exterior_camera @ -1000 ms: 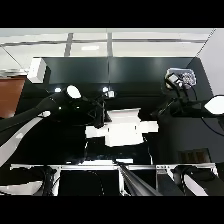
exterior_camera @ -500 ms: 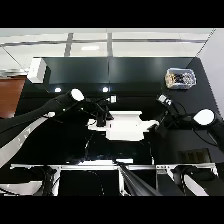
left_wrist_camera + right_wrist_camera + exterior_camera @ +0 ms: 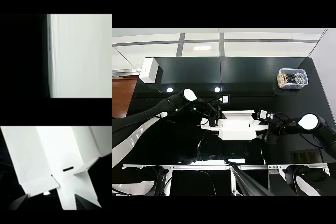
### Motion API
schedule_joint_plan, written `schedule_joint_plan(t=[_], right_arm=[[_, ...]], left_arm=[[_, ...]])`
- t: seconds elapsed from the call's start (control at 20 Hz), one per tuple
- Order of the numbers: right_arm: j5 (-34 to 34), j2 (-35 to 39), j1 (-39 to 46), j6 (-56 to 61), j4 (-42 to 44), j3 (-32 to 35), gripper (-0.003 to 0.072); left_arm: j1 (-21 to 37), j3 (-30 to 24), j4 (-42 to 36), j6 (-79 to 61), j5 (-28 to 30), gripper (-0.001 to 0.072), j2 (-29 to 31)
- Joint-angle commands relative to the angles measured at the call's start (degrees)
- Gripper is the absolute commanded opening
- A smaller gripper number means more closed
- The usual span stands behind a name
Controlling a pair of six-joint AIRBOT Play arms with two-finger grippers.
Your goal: Fold the box and place the chain.
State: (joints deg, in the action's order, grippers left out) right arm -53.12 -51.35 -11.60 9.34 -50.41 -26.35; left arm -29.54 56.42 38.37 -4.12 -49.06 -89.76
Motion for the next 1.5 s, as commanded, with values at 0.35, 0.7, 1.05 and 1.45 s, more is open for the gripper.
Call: schedule_joint_plan(t=[0.35, 0.7, 1.05, 1.45], right_arm=[[-1.0, 0.0, -1.7, -3.2, -2.2, 0.1, 0.0707], [-3.1, -0.1, -5.1, -4.0, -2.8, 0.2, 0.0707], [8.9, -3.7, -11.1, -4.0, 1.5, 1.5, 0.0706], [11.0, -5.7, -12.6, -4.0, -0.7, -2.8, 0.0707]], left_arm=[[0.0, 0.0, 0.1, 0.0, -2.4, 0.0025, 0.0], [0.0, 0.0, 0.1, 0.0, -2.4, 0.0025, 0.0], [0.0, 0.0, 0.1, 0.0, -2.4, 0.0025, 0.0], [0.0, 0.0, 0.1, 0.0, -2.4, 0.0026, 0.0]])
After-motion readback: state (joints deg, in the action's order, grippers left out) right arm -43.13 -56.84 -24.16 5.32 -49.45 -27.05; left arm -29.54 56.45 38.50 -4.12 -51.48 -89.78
